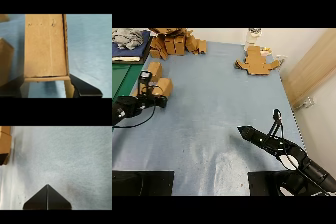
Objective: Fold the box.
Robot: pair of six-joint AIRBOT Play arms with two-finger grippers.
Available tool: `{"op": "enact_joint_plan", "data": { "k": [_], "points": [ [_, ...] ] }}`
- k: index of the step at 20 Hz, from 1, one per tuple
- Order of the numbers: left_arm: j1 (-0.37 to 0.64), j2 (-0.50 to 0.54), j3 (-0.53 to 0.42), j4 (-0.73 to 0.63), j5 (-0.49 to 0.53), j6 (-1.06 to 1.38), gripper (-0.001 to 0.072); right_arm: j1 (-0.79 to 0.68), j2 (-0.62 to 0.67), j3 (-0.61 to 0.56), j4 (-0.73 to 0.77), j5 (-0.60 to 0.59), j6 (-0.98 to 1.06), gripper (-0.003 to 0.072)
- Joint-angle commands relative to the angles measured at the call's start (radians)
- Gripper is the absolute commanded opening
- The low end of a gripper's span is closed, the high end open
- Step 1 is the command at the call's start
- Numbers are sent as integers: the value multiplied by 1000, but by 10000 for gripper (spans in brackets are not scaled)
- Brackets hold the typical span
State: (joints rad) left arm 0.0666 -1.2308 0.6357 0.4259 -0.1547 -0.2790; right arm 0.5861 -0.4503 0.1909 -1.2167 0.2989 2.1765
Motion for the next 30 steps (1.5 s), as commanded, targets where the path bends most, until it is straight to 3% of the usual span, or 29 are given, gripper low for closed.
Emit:
{"op": "enact_joint_plan", "data": {
  "k": [1,7,8,9,11,13,18,20,22,23,24,25,26,30],
  "points": [
    [104,-3,-4,0,-41,-11,470,0,1,1,1,0,7,5],
    [140,-5,-14,2,-71,-10,474,0,2,1,10,-1,8,4],
    [140,-5,-14,2,-84,-10,611,0,3,1,10,-1,8,5],
    [140,-5,-14,2,-92,-18,698,0,3,1,9,-1,8,5],
    [146,-1,-13,2,-105,-90,699,0,3,1,9,-1,8,4],
    [182,20,-13,53,-200,-169,699,0,3,1,10,0,8,4],
    [345,188,-13,425,-416,-475,699,0,3,1,8,0,3,5],
    [373,273,-13,424,-464,-474,698,0,2,1,8,-1,-17,6],
    [322,336,-13,361,-521,-472,696,0,0,1,7,-11,-50,5],
    [266,355,-13,315,-557,-472,596,-1,0,2,-1,-24,-54,5],
    [201,366,-13,278,-599,-469,345,-2,0,8,-19,-28,-54,5],
    [124,367,-13,256,-624,-468,147,-7,-6,22,-38,-26,-56,5],
    [35,365,-13,241,-627,-472,13,-18,-19,43,-57,-22,-58,5],
    [-269,341,-13,153,-565,-548,13,-98,-137,188,-100,68,-107,5]
  ]
}}
